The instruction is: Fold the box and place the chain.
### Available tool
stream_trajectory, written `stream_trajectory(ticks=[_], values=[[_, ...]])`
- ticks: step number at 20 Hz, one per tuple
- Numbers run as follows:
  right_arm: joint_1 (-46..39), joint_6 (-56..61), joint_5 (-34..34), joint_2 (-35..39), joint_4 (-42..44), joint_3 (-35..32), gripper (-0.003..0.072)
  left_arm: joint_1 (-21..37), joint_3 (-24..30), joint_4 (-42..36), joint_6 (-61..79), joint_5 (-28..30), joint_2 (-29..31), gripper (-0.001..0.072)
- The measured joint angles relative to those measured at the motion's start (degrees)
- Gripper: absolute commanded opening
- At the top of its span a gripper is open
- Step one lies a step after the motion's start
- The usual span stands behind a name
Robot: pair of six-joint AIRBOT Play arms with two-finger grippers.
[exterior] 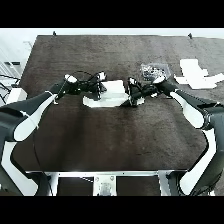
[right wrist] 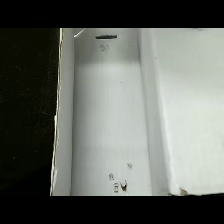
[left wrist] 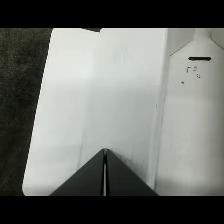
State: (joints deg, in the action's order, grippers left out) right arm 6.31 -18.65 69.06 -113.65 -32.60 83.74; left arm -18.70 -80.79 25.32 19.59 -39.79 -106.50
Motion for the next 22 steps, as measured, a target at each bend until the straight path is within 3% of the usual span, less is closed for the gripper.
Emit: stream_trajectory(ticks=[4, 8, 9, 10, 11, 12, 13, 17, 22], values=[[0.0, -0.1, 0.0, 0.0, 0.0, 0.0, 0.0575, 0.5, -0.9, 0.3, 0.5, -2.1, 0.1, 0.0018], [0.0, -0.1, 0.0, 0.0, 0.0, 0.0, 0.0575, 3.1, -4.1, 0.5, 0.0, -9.4, 1.9, 0.0021], [0.0, -0.1, 0.0, 0.0, 0.0, 0.0, 0.0575, 4.0, -4.8, 0.8, -0.5, -11.6, 2.7, 0.0054], [0.0, -0.1, 0.0, 0.0, 0.0, 0.0, 0.0574, 5.0, -5.4, 1.7, -0.9, -14.3, 3.6, 0.0321], [0.0, -0.1, 0.0, 0.0, 0.0, 0.0, 0.0575, 5.7, -5.8, 3.2, -1.5, -16.5, 4.3, 0.0517], [0.0, -0.1, 0.0, 0.0, 0.0, 0.0, 0.0575, 6.1, -6.1, 5.2, -2.9, -18.4, 4.8, 0.0635], [0.0, -0.1, 0.0, 0.0, 0.0, 0.0, 0.0575, 6.5, -6.3, 7.8, -5.2, -20.0, 5.4, 0.0677], [0.0, -0.1, 0.0, 0.0, 0.0, 0.0, 0.0574, 6.5, -6.6, 20.3, -13.2, -24.7, 6.2, 0.0677], [0.0, 0.0, 0.0, 0.0, 0.0, 0.0, 0.0575, 5.2, -6.2, 27.4, -18.0, -26.1, 5.0, 0.0676]])
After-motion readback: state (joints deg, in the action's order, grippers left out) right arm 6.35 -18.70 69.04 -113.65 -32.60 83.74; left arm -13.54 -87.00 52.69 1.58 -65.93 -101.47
